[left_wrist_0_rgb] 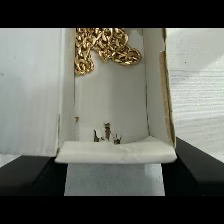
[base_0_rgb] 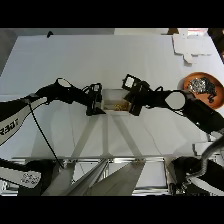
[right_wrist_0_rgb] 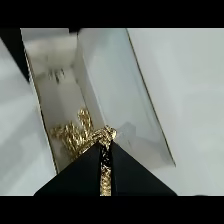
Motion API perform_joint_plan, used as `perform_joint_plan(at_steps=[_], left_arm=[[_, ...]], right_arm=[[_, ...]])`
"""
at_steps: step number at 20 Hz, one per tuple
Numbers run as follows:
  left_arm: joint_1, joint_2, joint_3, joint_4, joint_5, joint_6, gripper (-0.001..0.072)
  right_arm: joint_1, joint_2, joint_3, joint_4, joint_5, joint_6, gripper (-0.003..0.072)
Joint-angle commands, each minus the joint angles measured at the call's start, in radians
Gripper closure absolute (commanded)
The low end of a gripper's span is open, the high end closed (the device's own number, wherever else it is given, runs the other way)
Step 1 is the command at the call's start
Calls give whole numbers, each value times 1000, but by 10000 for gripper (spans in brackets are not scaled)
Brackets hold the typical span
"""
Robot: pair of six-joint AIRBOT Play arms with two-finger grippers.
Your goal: Fold the box and place the chain.
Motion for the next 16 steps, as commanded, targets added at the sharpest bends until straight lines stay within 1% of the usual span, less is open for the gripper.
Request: perform_joint_plan(at_steps=[1, 4, 6, 9, 10, 12, 13, 16], left_arm=[[0, 1, 0, 0, 0, 0, 502], [0, 1, 0, 0, 0, 0, 502], [0, 1, 0, 0, 0, 0, 502], [0, 1, 0, 0, 0, 0, 502], [0, 1, 0, 0, 0, 0, 502], [0, 1, 0, 0, 0, 0, 502], [0, 1, 0, 0, 0, 0, 502], [0, 1, 0, 0, 0, 0, 502]], right_arm=[[82, -81, 87, 13, -50, 110, 675], [144, -204, 176, 7, -36, 170, 675], [180, -269, 208, 7, -13, 170, 675], [190, -311, 214, 0, -3, 210, 674], [185, -311, 214, -20, -1, 241, 658], [168, -311, 214, -69, 6, 318, 419], [159, -308, 214, -83, 22, 349, 401], [151, -270, 214, -110, 116, 352, 400]])
